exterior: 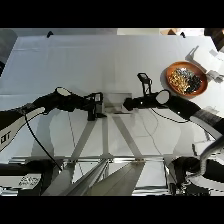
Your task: Fold the box and place the chain.
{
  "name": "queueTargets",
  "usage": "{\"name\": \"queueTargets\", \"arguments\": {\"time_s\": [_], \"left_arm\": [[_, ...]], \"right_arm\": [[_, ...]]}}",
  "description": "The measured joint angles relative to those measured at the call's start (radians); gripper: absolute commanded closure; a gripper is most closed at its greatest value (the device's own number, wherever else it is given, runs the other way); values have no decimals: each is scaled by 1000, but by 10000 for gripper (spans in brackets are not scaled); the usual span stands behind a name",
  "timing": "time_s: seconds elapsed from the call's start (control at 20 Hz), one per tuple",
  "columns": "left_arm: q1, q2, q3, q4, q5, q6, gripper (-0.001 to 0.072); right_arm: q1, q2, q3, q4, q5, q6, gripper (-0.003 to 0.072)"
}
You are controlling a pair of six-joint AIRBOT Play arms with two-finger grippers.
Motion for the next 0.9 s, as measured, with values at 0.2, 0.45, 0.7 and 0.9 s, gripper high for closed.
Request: {"name": "queueTargets", "arguments": {"time_s": [0.2, 0.45, 0.7, 0.9], "left_arm": [[0, 0, 0, 1, -1, 2, 497], [0, 0, 0, 1, -1, 2, 497], [0, 0, 0, 0, 0, 1, 497], [0, 0, 0, 0, 0, 0, 497]], "right_arm": [[70, 0, 63, -287, 78, 279, 208], [145, -22, 84, -496, 134, 535, 255], [200, -36, 99, -693, 154, 848, 288], [212, -43, 124, -748, 174, 1014, 360]]}}
